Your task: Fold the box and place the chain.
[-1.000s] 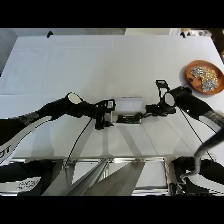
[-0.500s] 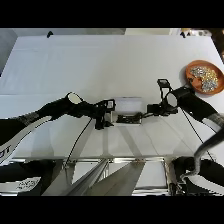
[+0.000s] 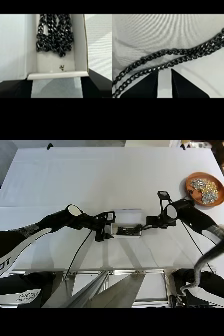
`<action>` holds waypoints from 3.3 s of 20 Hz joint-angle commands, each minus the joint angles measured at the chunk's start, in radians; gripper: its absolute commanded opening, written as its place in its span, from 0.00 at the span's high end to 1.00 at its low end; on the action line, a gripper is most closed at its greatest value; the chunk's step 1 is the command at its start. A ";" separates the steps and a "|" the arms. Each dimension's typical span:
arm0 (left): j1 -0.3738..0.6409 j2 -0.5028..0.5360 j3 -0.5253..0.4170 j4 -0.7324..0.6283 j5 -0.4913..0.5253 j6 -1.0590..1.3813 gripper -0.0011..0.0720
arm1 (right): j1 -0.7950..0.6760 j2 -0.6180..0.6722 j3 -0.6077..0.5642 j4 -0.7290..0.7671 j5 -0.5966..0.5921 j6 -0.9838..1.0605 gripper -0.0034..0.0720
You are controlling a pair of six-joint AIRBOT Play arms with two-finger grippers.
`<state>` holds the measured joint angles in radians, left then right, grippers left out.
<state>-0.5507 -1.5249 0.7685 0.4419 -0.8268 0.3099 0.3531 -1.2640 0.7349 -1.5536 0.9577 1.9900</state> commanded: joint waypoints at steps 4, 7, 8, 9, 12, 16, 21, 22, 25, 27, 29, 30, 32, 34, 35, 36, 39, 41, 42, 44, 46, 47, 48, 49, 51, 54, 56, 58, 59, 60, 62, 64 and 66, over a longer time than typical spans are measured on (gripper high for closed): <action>0.000 0.000 0.000 0.000 0.000 0.000 0.53 | 0.001 -0.026 0.001 0.013 0.023 0.003 0.74; 0.000 0.000 0.000 0.000 0.000 0.000 0.53 | 0.001 -0.026 0.001 0.013 0.019 0.004 0.74; 0.000 0.000 0.000 0.000 0.000 0.000 0.53 | 0.001 -0.026 0.001 0.013 0.018 0.004 0.74; 0.000 0.000 0.000 0.000 0.000 0.000 0.53 | 0.001 -0.025 0.001 0.013 0.019 0.003 0.74; 0.000 0.000 0.000 0.000 0.000 0.000 0.53 | 0.001 -0.025 0.001 0.013 0.019 0.003 0.76; 0.000 0.000 0.000 0.000 0.000 0.000 0.53 | 0.001 -0.025 0.001 0.010 0.019 -0.009 0.93; 0.000 0.000 0.000 0.000 0.000 0.000 0.53 | 0.021 0.031 0.001 -0.021 0.054 -0.065 0.93; 0.000 0.000 0.000 0.000 0.000 0.000 0.53 | 0.031 0.059 0.001 -0.039 0.069 -0.069 0.93; 0.000 0.000 0.000 0.000 0.000 0.000 0.53 | 0.066 0.155 0.001 -0.047 0.124 -0.102 0.93; 0.000 0.000 0.000 0.000 0.000 0.000 0.53 | 0.103 0.229 0.001 -0.047 0.160 -0.114 0.93; 0.000 0.000 0.000 0.000 0.000 0.000 0.53 | 0.155 0.311 0.001 -0.037 0.176 -0.114 0.93; 0.000 0.000 0.000 0.000 0.000 0.000 0.53 | 0.187 0.349 0.001 -0.031 0.172 -0.113 0.93; 0.000 0.000 0.000 0.000 0.000 0.000 0.53 | 0.257 0.415 0.001 -0.025 0.130 -0.112 0.93; 0.000 0.000 0.000 0.000 0.000 0.000 0.53 | 0.320 0.453 0.001 0.000 0.030 -0.109 0.93; 0.000 0.000 0.000 0.000 0.000 0.000 0.53 | 0.343 0.457 0.001 0.019 -0.026 -0.110 0.93; 0.000 0.000 0.000 0.000 0.000 0.000 0.53 | 0.363 0.456 0.001 0.049 -0.087 -0.110 0.93; 0.000 0.000 0.000 0.000 0.000 0.000 0.53 | 0.399 0.456 0.001 0.097 -0.248 -0.110 0.93; 0.000 0.000 0.000 0.000 0.000 0.000 0.53 | 0.406 0.456 0.001 0.109 -0.319 -0.109 0.93; 0.000 0.000 0.000 0.000 0.000 0.000 0.53 | 0.406 0.456 0.001 0.132 -0.338 -0.109 0.93; 0.000 0.000 0.000 0.000 0.000 0.000 0.53 | 0.406 0.455 0.001 0.160 -0.346 -0.109 0.93; 0.000 0.000 0.000 0.000 0.000 0.000 0.53 | 0.406 0.447 0.001 0.162 -0.327 -0.109 0.93; 0.000 0.000 0.000 0.000 0.000 0.000 0.53 | 0.406 0.436 0.001 0.162 -0.317 -0.109 0.93; 0.000 0.000 0.000 0.000 0.000 0.000 0.53 | 0.406 0.420 0.001 0.163 -0.311 -0.109 0.93; 0.000 0.000 0.000 0.000 0.000 0.000 0.53 | 0.406 0.401 0.001 0.164 -0.310 -0.109 0.93; 0.000 0.000 0.000 0.000 0.000 0.000 0.53 | 0.406 0.360 0.001 0.164 -0.305 -0.109 0.93; 0.000 0.000 0.000 0.000 0.000 0.000 0.53 | 0.406 0.335 0.001 0.163 -0.257 -0.109 0.79; 0.000 0.000 0.000 0.000 0.000 0.000 0.53 | 0.406 0.335 0.001 0.162 -0.230 -0.110 0.67; 0.000 0.000 0.000 0.000 0.000 0.000 0.53 | 0.405 0.336 0.001 0.141 -0.189 -0.110 0.65; 0.000 0.000 0.000 0.000 0.000 0.000 0.53 | 0.405 0.339 0.001 0.117 -0.159 -0.109 0.65; 0.000 0.000 0.000 0.000 0.000 0.000 0.53 | 0.405 0.347 0.002 0.090 -0.126 -0.109 0.65; 0.000 0.000 0.000 0.000 0.000 0.000 0.53 | 0.401 0.381 0.002 0.021 -0.059 -0.110 0.65; 0.000 0.000 0.000 0.000 0.000 0.000 0.53 | 0.349 0.431 0.002 -0.011 0.008 -0.114 0.65; 0.000 0.000 0.000 0.000 0.000 0.000 0.53 | 0.265 0.469 0.002 -0.033 0.088 -0.132 0.65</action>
<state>-0.5507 -1.5249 0.7685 0.4416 -0.8268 0.3099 0.6910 -0.8425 0.7361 -1.5299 0.9257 1.8755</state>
